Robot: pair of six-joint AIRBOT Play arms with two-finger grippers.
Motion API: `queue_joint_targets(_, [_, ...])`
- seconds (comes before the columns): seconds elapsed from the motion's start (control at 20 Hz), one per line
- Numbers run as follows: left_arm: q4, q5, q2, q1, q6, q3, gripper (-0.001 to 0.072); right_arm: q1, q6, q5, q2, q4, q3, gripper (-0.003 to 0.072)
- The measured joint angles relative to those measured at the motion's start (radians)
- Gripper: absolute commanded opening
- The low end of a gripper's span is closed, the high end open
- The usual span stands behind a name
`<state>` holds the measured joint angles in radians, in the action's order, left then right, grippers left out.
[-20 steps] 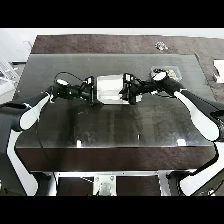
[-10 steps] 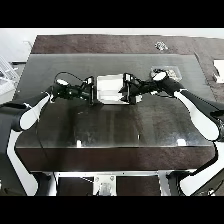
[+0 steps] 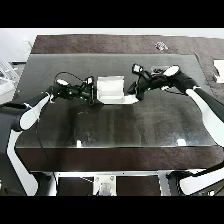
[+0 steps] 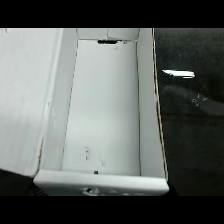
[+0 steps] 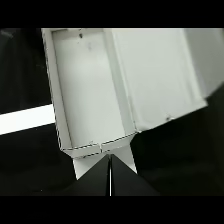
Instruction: Fold the box and place the chain.
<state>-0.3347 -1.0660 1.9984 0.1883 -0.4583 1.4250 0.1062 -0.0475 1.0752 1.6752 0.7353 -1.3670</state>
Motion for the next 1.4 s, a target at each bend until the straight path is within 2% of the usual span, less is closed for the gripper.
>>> queue_joint_targets(0.15, [0.0, 0.0, 0.0, 0.0, -0.001, 0.0, 0.0539, -0.027, -0.156, 0.008, -0.058, 0.011, 0.0, 0.001])
queue_joint_targets(0.4, [0.0, 0.0, 0.0, 0.0, -0.002, 0.0, 0.0539, -0.115, -0.633, 0.004, -0.102, 0.075, 0.001, 0.0011])
queue_joint_targets(0.55, [0.0, 0.0, 0.0, 0.0, -0.002, 0.0, 0.0539, -0.174, -0.822, -0.009, -0.105, 0.09, 0.0, 0.0011])
queue_joint_targets(0.75, [-0.001, 0.0, 0.0, 0.0, -0.002, 0.0, 0.0539, -0.213, -0.942, -0.045, -0.103, 0.125, 0.005, 0.0011])
queue_joint_targets(0.9, [-0.001, 0.0, 0.0, 0.0, -0.002, 0.0, 0.0539, -0.253, -1.048, -0.029, -0.058, 0.163, 0.013, 0.0012])
queue_joint_targets(1.05, [-0.001, 0.0, 0.0, 0.0, -0.002, 0.0, 0.0539, -0.274, -1.1, 0.019, 0.006, 0.119, 0.014, 0.0011])
queue_joint_targets(1.2, [-0.001, 0.0, 0.0, 0.0, -0.003, 0.0, 0.0539, -0.254, -1.121, 0.061, 0.058, 0.082, 0.016, 0.0011])
queue_joint_targets(1.4, [-0.001, 0.0, 0.0, 0.0, -0.003, 0.0, 0.0539, -0.191, -1.133, 0.052, 0.103, 0.056, 0.016, 0.0011])
